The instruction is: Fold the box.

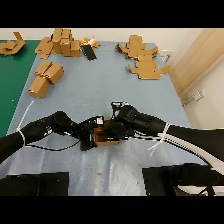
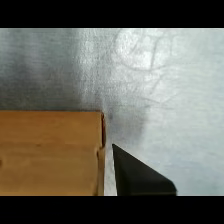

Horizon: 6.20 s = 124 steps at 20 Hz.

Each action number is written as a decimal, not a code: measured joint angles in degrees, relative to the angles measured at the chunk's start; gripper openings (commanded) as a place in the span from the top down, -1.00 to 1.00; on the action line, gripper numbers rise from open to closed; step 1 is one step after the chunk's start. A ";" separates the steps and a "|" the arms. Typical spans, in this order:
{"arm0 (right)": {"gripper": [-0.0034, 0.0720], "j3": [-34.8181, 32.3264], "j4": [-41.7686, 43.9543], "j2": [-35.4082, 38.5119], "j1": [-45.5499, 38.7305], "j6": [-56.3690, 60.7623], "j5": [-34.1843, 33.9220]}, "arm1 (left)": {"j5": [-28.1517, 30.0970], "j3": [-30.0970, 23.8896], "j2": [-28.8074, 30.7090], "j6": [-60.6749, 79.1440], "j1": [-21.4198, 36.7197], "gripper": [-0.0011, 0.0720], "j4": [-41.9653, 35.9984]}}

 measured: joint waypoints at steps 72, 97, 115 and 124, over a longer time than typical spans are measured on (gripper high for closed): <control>0.89 -6.62 47.28 6.60 -13.35 -108.19 9.05 | -0.76 2.43 0.35 -4.17 0.00 0.24 9.64; -0.13 -12.46 31.65 18.43 -6.67 -116.52 24.24 | -0.74 2.43 0.35 -4.13 0.00 0.24 9.64; -0.07 -12.46 31.08 13.77 -5.62 -122.01 23.17 | -0.72 2.43 0.35 -4.15 0.00 0.24 9.62; 0.07 -12.46 25.94 13.77 -3.61 -122.05 23.98 | -0.74 2.43 0.35 -4.17 0.00 0.24 9.64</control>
